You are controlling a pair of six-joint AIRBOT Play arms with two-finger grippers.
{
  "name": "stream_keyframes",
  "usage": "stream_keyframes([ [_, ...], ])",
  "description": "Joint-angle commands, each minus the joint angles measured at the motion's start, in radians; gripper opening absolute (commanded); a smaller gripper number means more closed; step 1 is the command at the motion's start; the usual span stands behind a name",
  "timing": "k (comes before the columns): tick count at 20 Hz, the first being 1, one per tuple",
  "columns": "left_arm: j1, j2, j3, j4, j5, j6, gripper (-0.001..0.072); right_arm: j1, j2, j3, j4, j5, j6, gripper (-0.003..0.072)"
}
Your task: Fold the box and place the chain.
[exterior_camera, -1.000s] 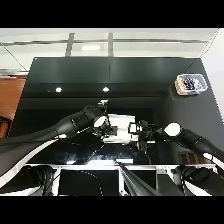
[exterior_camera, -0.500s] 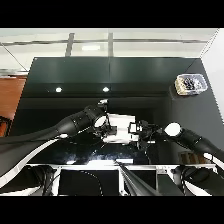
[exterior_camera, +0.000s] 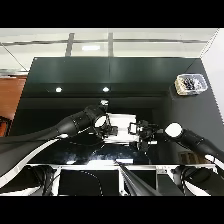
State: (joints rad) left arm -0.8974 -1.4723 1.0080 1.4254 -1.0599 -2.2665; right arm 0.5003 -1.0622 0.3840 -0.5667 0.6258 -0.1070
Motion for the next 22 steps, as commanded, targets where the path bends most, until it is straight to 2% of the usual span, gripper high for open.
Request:
stream_keyframes([
  [1,0.001,0.000,0.001,0.018,-0.023,-0.001,0.0031,-0.002,0.073,0.002,-0.059,0.004,0.042,0.0616],
  [4,0.000,0.001,0.014,0.041,-0.032,-0.001,0.0031,-0.002,0.140,0.002,-0.212,0.064,0.138,0.0616],
  [7,0.000,0.001,0.035,0.084,-0.053,-0.001,0.0031,-0.002,0.148,0.002,-0.277,0.129,0.153,0.0616],
  [11,-0.006,-0.001,0.037,0.093,-0.055,-0.001,0.0031,-0.002,0.142,0.001,-0.272,0.106,0.153,0.0616],
  [14,-0.020,-0.005,0.037,0.096,-0.050,-0.001,0.0031,0.001,0.118,0.001,-0.179,0.102,0.151,0.0615],
  [16,-0.022,-0.011,0.037,0.096,-0.052,-0.001,0.0032,0.000,0.116,0.001,-0.167,0.087,0.144,0.0605],
  [17,-0.022,-0.012,0.037,0.096,-0.052,0.000,0.0032,0.000,0.116,0.001,-0.167,0.087,0.146,0.0460],
  [18,-0.022,-0.012,0.037,0.096,-0.052,0.000,0.0032,0.001,0.116,0.001,-0.167,0.088,0.146,0.0426],
  [20,-0.022,-0.012,0.037,0.095,-0.052,0.000,0.0033,0.001,0.116,0.001,-0.163,0.089,0.169,0.0104],
  [22,-0.022,-0.012,0.037,0.092,-0.051,0.000,0.0033,0.001,0.116,0.001,-0.163,0.089,0.224,0.0100],
])
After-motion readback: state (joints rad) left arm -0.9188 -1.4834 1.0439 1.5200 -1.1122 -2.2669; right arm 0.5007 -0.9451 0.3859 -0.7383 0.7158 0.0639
